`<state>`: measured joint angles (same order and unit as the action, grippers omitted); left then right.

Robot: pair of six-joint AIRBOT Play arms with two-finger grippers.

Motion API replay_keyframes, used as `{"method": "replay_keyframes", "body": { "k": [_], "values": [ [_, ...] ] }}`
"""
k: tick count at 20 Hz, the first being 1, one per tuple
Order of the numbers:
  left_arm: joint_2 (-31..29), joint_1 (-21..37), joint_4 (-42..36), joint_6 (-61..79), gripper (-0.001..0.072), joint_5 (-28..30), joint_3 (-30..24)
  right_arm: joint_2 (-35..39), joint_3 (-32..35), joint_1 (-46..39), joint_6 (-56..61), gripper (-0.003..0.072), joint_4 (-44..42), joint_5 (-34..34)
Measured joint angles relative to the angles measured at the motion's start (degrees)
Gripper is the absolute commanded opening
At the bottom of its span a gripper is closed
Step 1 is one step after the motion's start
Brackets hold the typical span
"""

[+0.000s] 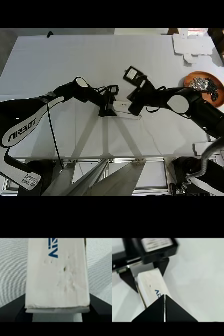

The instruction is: Fold the box and place the chain.

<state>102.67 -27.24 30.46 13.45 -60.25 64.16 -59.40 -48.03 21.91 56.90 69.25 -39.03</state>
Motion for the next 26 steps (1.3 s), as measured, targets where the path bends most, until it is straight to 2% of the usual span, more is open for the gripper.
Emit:
{"method": "replay_keyframes", "body": {
  "k": [7,10,16,26],
  "values": [
    [0.0,0.0,0.0,-0.02,0.0274,0.0,0.0,-2.56,4.39,-6.16,4.44,0.0003,-24.0,2.12],
    [0.0,0.0,0.0,0.0,0.0274,0.0,0.0,-4.59,7.08,-6.75,4.42,0.0003,-30.16,2.51],
    [0.0,0.0,0.0,0.02,0.0274,0.0,0.0,-7.56,10.08,-5.29,4.33,0.0004,-34.29,2.75],
    [0.0,0.0,0.0,-0.02,0.0274,0.0,0.0,-8.48,10.78,-3.39,4.31,0.0006,-36.13,3.85]
  ]
}}
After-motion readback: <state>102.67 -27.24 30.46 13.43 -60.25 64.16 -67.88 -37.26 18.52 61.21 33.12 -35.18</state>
